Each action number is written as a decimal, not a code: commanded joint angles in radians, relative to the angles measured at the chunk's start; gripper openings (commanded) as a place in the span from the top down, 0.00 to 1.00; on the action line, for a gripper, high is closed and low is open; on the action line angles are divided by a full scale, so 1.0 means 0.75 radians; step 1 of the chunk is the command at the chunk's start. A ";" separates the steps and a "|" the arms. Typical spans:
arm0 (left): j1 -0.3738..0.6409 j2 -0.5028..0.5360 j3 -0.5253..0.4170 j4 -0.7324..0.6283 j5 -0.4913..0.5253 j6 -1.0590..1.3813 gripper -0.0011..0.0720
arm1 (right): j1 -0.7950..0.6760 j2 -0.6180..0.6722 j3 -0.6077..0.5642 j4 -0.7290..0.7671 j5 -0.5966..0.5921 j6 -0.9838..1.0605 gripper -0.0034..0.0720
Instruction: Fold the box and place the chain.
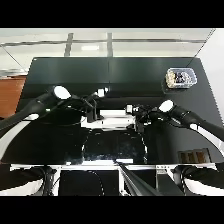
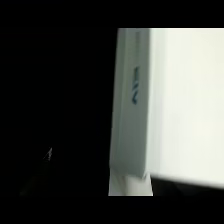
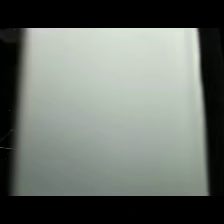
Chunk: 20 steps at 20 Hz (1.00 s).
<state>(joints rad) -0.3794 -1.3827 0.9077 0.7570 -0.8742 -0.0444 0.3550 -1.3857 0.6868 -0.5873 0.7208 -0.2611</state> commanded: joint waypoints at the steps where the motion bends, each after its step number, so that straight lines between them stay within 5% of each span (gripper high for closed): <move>1: 0.118 0.163 0.003 0.204 -0.129 -0.312 0.02 | 0.001 -0.001 0.000 -0.002 0.001 -0.001 0.31; 2: 0.162 0.209 0.003 0.228 -0.194 -0.436 0.05 | 0.001 -0.001 0.000 -0.002 0.001 -0.001 0.31; 3: 0.202 0.243 0.003 0.231 -0.275 -0.570 0.21 | 0.001 -0.001 0.000 -0.002 0.001 -0.001 0.31; 4: 0.234 0.263 0.003 0.222 -0.393 -0.722 0.64 | 0.001 -0.001 0.000 -0.002 0.001 -0.001 0.31; 5: 0.250 0.261 -0.002 0.185 -0.535 -0.762 0.94 | 0.001 -0.001 0.000 -0.002 0.001 -0.001 0.31; 6: 0.248 0.251 -0.019 0.114 -0.669 -0.762 0.95 | 0.001 -0.001 0.000 -0.002 0.000 -0.001 0.31; 8: 0.232 0.233 -0.081 -0.034 -0.719 -0.763 0.95 | 0.001 -0.001 0.000 -0.002 0.001 -0.001 0.31; 10: 0.201 0.201 -0.168 -0.272 -0.559 -0.756 0.95 | 0.001 -0.001 0.000 -0.002 0.001 -0.001 0.32; 13: 0.146 0.137 -0.183 -0.597 -0.112 -0.739 0.95 | 0.001 -0.001 0.000 -0.002 0.001 -0.001 0.35; 15: 0.105 0.076 -0.129 -0.603 0.032 -0.721 0.95 | 0.001 -0.001 0.000 -0.002 0.001 -0.001 0.71; 20: 0.080 -0.130 -0.006 -0.452 0.057 -0.730 0.95 | 0.001 -0.001 0.000 -0.001 0.001 -0.001 0.70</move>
<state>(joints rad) -0.3080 -1.4075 0.8665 0.3954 -0.9001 -0.5907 0.3550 -1.3857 0.6868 -0.5884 0.7208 -0.2619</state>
